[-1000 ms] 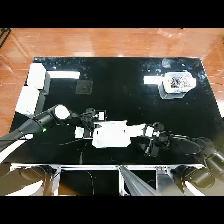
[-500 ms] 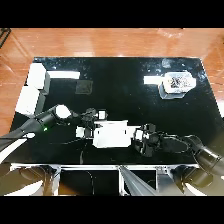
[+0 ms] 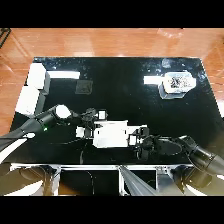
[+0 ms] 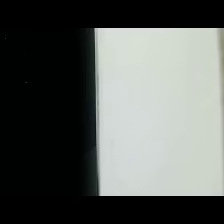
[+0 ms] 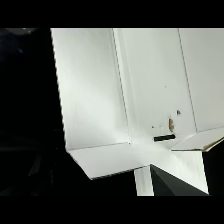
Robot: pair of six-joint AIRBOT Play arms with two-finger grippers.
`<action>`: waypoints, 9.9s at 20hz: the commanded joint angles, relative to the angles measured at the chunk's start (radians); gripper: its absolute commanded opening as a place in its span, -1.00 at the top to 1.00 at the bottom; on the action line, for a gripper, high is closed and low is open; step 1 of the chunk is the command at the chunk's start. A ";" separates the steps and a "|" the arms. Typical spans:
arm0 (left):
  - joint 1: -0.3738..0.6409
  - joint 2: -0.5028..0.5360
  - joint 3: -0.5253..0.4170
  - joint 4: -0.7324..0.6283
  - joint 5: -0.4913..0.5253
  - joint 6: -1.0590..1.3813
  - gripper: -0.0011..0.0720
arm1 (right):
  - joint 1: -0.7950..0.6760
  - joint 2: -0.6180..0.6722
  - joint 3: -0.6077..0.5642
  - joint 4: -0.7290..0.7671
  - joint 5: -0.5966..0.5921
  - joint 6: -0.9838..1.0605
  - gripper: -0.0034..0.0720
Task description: Fold the box and place the chain.
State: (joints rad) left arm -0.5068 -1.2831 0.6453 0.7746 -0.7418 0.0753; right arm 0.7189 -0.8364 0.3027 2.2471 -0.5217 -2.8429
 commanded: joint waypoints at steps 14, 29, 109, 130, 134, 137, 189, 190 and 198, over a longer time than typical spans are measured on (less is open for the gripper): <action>0.000 -0.001 0.000 -0.002 -0.027 -0.001 0.91 | 0.085 -0.065 0.038 0.051 0.231 0.088 -0.92; 0.000 -0.001 0.000 -0.002 -0.029 -0.001 0.91 | -0.008 -0.065 0.091 0.045 0.212 0.124 -0.92; -0.001 -0.001 0.000 0.028 -0.019 -0.005 0.91 | -0.106 -0.386 0.251 0.153 -0.085 -0.146 -0.94; -0.001 -0.001 0.000 0.029 -0.026 -0.031 0.91 | -0.118 -0.386 0.250 0.135 -0.085 -0.146 -0.94; -0.001 -0.001 0.000 0.029 -0.026 -0.031 0.91 | -0.118 -0.386 0.250 0.134 -0.084 -0.146 -0.94; -0.001 -0.001 0.000 0.029 -0.026 -0.031 0.91 | -0.118 -0.394 0.250 0.134 -0.083 -0.146 -0.94; 0.021 0.330 -0.001 0.060 -0.364 -0.529 0.92 | -0.118 -0.403 0.250 0.109 -0.058 -0.134 0.85; 0.006 0.329 -0.001 0.005 -0.296 -0.529 0.92 | -0.118 -0.403 0.250 0.109 -0.058 -0.134 0.85; -0.075 0.233 -0.001 -0.080 0.262 -0.528 0.91 | -0.118 -0.403 0.250 0.109 -0.058 -0.134 0.85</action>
State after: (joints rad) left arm -0.5598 -1.0035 0.6445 0.7132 -0.6594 -0.4519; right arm 0.6003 -1.2392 0.5529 2.3558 -0.5797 -2.9772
